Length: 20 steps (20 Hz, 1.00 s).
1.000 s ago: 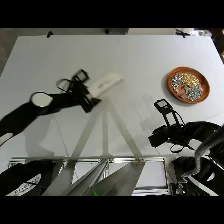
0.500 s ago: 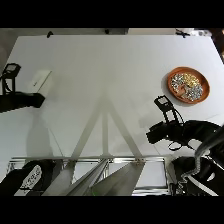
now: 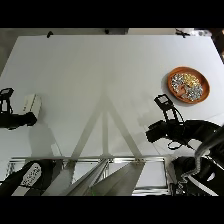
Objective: Fold the box and place the chain.
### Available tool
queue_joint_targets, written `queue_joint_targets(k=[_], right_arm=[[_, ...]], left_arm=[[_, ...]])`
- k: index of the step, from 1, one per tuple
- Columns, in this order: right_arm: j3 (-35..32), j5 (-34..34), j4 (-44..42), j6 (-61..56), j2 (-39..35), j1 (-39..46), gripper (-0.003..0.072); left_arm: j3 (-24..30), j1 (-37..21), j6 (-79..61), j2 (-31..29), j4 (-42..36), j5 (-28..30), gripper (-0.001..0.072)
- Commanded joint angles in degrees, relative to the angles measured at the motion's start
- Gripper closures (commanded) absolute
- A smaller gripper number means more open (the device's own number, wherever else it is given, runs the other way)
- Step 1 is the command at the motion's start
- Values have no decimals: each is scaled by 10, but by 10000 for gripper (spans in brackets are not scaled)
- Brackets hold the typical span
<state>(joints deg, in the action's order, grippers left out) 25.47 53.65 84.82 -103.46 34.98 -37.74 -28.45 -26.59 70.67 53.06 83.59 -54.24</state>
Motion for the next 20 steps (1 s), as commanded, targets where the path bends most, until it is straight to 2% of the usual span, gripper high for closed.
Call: queue_joint_targets(k=[1,2,3,6,10,14,17,20], right_arm=[[0,-1,0,0,0,0,669],[0,-1,0,0,0,0,669],[0,-1,0,0,0,0,669],[0,-1,0,0,0,0,669],[0,-2,0,0,0,0,669],[0,-2,0,0,0,0,669],[0,-2,0,0,0,0,669],[0,-2,0,0,0,0,669]], left_arm=[[11,-6,3,2,14,-33,184],[11,-5,3,-2,13,-35,62],[11,-5,3,-7,13,-40,21],[11,-5,3,-45,14,-48,13],[11,-4,3,-149,4,-79,13],[11,-4,-1,-258,-90,-146,14],[11,3,-1,-298,-109,-206,14],[11,24,-1,-308,-111,-252,14]])
